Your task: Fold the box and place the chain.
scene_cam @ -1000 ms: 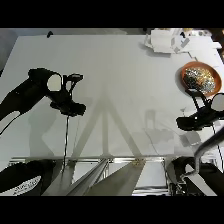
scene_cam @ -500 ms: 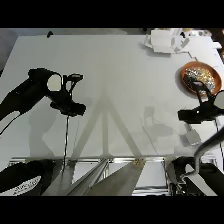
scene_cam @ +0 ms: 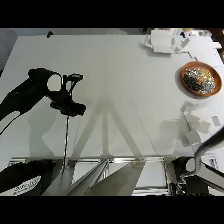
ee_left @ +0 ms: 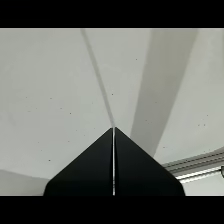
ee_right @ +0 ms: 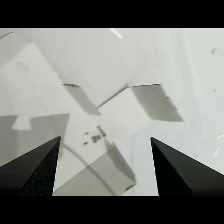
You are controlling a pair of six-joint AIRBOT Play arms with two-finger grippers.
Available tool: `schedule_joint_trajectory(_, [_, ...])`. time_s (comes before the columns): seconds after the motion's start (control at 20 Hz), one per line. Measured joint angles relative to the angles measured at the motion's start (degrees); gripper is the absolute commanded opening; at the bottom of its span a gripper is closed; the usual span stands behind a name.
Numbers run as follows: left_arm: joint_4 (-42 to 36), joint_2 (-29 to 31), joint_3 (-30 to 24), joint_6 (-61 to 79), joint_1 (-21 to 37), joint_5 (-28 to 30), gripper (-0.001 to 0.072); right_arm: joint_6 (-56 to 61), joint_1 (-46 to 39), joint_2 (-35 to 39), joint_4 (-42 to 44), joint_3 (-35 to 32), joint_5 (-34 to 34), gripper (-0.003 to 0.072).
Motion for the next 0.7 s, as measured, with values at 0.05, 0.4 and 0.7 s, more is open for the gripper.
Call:
schedule_joint_trajectory(0.05, [0.02, 0.0, 0.0, 0.0, 0.0, 0.0, 0.0008, -2.51, -2.97, -2.43, -0.04, 1.27, -0.07, 0.0615])
schedule_joint_trajectory(0.4, [0.0, 0.0, 0.0, 0.0, 0.0, 0.0, 0.0008, -14.45, -12.44, -14.62, -3.26, 5.49, -0.44, 0.0575])
schedule_joint_trajectory(0.7, [0.0, 0.0, 0.0, 0.0, 0.0, 0.0, 0.0008, -20.55, -11.02, -20.61, -3.67, 6.29, 2.49, 0.0451])
